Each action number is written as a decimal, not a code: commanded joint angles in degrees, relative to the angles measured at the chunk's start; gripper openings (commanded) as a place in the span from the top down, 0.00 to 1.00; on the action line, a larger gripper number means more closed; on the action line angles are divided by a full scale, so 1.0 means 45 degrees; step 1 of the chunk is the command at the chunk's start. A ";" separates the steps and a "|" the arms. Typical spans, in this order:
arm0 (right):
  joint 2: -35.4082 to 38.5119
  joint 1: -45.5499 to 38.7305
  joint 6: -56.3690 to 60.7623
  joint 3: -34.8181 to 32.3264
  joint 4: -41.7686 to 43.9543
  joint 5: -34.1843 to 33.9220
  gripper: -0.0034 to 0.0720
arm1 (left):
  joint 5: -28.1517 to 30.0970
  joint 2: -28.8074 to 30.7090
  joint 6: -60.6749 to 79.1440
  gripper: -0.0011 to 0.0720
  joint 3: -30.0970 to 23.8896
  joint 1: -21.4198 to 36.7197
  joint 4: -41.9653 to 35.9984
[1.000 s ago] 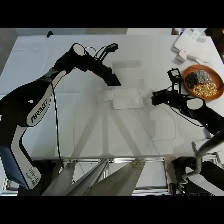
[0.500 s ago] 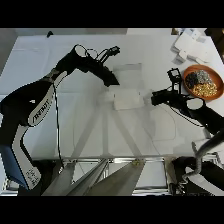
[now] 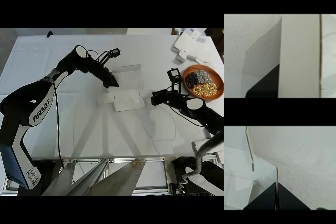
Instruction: Fold the box and place the chain.
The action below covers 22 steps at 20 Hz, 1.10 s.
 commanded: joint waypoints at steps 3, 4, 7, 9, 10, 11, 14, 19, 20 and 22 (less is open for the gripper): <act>-0.0005 0.0005 0.0005 -0.0005 0.0005 -0.0010 0.94 | 0.0000 -0.0010 0.0000 0.97 0.0005 0.0000 0.0044; -0.0005 0.0005 0.0005 -0.0005 0.0005 -0.0010 0.94 | 0.0029 -0.0010 0.0000 0.97 0.0005 0.0000 0.0039; -0.0005 0.0005 0.0005 -0.0005 0.0005 -0.0015 0.94 | 0.0044 -0.0010 -0.0005 0.97 0.0005 0.0000 0.0034; -0.0005 0.0005 0.0000 -0.0005 0.0005 -0.0015 0.94 | 0.0044 -0.0010 -0.0005 0.97 0.0005 0.0000 0.0034; -0.0005 0.0005 0.0005 -0.0005 0.0005 -0.0010 0.94 | 0.0044 -0.0010 -0.0005 0.97 0.0005 0.0000 0.0034; -0.0005 0.0005 0.0005 -0.0005 0.0005 -0.0015 0.94 | 0.0044 -0.0010 -0.0005 0.97 0.0005 0.0000 0.0034; -0.0005 0.0005 0.0005 -0.0005 0.0010 -0.0024 0.94 | 0.0049 -0.0010 -0.0005 0.97 0.0005 0.0000 -0.0015; 0.0466 0.0005 0.0117 0.0078 0.0019 0.0704 0.37 | 0.0087 0.0005 -0.0005 0.97 0.0005 0.0078 0.0058; 0.0889 0.0000 0.0170 0.0078 0.0010 0.0835 0.37 | -0.0083 0.0044 -0.0010 0.97 0.0005 0.0141 0.0126; 0.1962 0.0000 0.0612 0.0078 -0.0049 0.0792 0.37 | -0.0641 0.0325 -0.0010 0.97 0.0005 0.0364 0.0495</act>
